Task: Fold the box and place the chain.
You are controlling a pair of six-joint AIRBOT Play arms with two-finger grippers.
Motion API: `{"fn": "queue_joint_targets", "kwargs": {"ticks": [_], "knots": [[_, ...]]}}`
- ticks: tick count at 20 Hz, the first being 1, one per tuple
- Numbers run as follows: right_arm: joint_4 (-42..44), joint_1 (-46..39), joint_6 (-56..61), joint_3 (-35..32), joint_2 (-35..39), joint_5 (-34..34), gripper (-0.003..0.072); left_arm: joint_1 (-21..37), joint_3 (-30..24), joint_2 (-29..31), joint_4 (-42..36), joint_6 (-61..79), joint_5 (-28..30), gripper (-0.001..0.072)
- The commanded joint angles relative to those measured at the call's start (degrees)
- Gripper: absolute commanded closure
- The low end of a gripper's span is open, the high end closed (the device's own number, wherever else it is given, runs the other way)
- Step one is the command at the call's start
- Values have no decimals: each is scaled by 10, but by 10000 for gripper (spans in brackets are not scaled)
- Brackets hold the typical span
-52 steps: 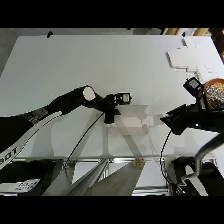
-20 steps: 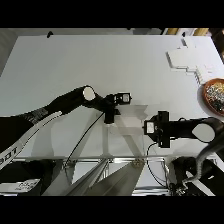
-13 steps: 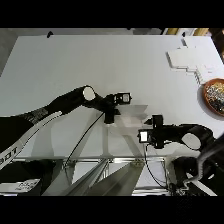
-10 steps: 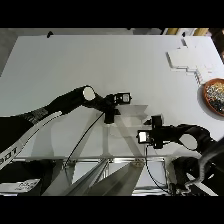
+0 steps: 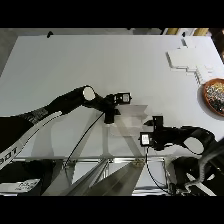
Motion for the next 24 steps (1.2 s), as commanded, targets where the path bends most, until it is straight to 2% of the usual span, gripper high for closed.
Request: {"fn": "queue_joint_targets", "kwargs": {"ticks": [1,2,3,7,10,14,18,19,24], "knots": [[3,0,13,-21,38,35,95,0,0,0,0,0,0,699],[5,0,13,-36,33,9,14,0,0,0,0,0,0,699],[5,0,13,-49,28,-18,-8,0,0,0,0,0,0,699],[7,0,11,-54,4,-114,-7,0,0,0,0,0,0,699],[16,0,5,-54,-30,-161,-6,0,0,0,0,0,0,699],[34,-5,-21,-20,-56,-151,-5,0,0,0,0,0,0,699],[46,-64,-27,25,-86,-121,1,0,0,0,0,0,0,699],[64,-81,-50,34,-97,-112,29,0,0,0,0,0,0,699],[177,-147,-178,46,-130,-56,28,0,0,0,0,0,0,699]]}}
